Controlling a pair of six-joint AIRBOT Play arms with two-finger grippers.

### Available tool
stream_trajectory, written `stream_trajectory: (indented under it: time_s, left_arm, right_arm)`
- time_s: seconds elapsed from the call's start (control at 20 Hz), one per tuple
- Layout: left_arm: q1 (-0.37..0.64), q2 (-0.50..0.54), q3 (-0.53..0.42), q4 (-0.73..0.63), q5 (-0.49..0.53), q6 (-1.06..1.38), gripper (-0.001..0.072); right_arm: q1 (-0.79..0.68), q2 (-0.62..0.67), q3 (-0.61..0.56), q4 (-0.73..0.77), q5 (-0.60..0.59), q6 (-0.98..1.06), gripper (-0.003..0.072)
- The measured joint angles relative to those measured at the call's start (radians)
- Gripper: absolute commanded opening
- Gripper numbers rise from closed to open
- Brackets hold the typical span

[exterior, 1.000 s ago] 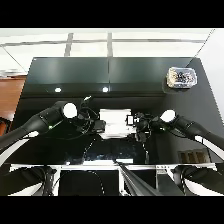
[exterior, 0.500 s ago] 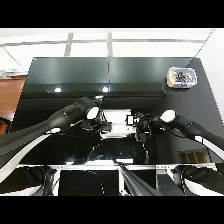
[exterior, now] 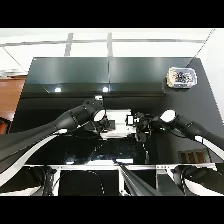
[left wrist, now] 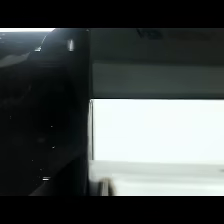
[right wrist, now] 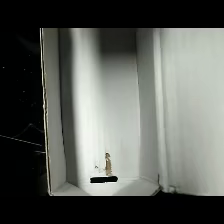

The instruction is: Fold the box and place the chain.

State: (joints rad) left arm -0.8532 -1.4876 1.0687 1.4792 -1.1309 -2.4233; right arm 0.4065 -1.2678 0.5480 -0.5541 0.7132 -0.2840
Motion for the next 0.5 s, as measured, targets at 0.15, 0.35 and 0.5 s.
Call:
stream_trajectory:
  time_s: [0.15,0.35,0.5]
  left_arm:
    - [-0.006,-0.001,0.005,0.008,-0.008,-0.016,0.0039]
    - [-0.010,-0.002,0.019,-0.003,-0.007,-0.018,0.0411]
    - [-0.010,-0.002,0.025,0.005,-0.023,-0.015,0.0429]
  right_arm:
    - [0.000,0.001,0.000,-0.001,0.000,0.000,0.0134]
    - [0.000,0.000,0.000,0.000,-0.001,0.000,0.0135]
    - [0.000,0.000,0.000,0.000,-0.001,0.000,0.0135]
